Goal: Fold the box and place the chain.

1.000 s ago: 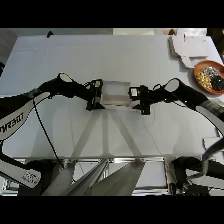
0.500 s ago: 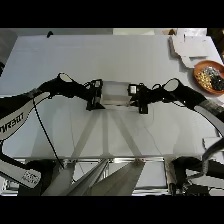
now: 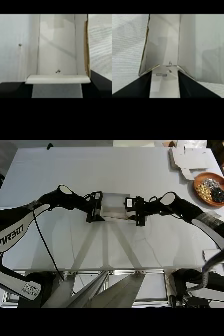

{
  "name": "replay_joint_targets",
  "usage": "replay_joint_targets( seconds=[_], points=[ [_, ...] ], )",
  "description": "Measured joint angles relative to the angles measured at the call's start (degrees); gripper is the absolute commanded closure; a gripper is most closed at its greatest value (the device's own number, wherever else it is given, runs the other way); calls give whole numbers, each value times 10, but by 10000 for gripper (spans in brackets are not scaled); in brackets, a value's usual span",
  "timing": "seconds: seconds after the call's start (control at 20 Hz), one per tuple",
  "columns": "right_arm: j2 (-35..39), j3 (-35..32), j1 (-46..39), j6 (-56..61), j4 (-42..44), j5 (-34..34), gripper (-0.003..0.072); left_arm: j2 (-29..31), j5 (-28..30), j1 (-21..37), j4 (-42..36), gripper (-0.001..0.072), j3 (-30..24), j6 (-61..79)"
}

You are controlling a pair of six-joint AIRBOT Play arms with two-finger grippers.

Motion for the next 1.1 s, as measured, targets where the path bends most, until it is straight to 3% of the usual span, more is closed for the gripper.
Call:
replay_joint_targets(
  seconds=[0.05, 0.1, 0.15, 0.2, 0.35, 0.45, 0.55, 0.8, 1.1],
  points=[
    [0, 0, 0, 0, 0, 0, 299, 0, 0, 0, 0, 375, 0, 0],
    [0, 0, 1, 1, 0, 0, 392, 0, 0, 0, 0, 375, 0, 0],
    [0, 0, 1, 3, 0, 0, 544, 0, 0, 0, 0, 375, 0, 0],
    [0, 0, 1, 9, 0, 0, 647, 0, 0, 0, 0, 375, 0, -1],
    [0, 0, 2, 32, -19, 0, 629, 0, 0, 0, -1, 375, 0, -1],
    [1, 0, 2, 57, -41, 1, 672, 0, 0, 0, -1, 375, 0, -1],
    [8, 0, 2, 93, -64, 0, 670, 0, 0, 0, -1, 375, 0, -1],
    [68, 0, 2, 188, -104, -3, 670, 0, 1, 0, -1, 375, 0, -1],
    [178, 0, -15, 455, -224, -5, 671, 0, 1, 0, -1, 375, 0, -1]
  ],
)
